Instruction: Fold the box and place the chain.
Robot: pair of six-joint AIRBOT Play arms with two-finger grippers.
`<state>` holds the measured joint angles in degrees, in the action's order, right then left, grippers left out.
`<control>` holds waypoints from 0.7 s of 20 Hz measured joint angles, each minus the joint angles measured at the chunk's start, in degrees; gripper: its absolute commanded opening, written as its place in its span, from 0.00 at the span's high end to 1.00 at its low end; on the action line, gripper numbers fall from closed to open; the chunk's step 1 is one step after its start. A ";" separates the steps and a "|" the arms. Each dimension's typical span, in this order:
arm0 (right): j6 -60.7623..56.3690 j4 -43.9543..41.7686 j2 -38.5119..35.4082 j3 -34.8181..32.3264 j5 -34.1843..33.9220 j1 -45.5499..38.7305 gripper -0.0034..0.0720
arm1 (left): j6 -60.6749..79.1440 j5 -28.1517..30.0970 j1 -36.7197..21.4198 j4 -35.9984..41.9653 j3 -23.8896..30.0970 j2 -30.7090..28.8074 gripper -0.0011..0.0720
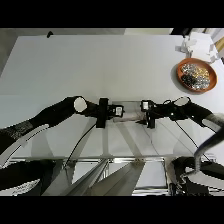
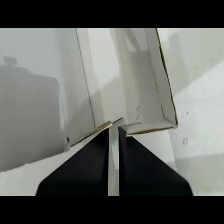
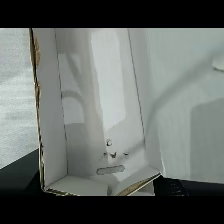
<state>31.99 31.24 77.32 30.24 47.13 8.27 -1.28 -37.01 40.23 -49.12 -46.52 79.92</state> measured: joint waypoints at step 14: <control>0.04 0.04 0.00 0.00 0.00 0.00 0.41 | -1.22 2.95 2.34 6.84 0.00 2.23 0.52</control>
<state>32.03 31.29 77.32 30.24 47.13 8.27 -2.50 -34.06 42.57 -42.28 -46.52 82.15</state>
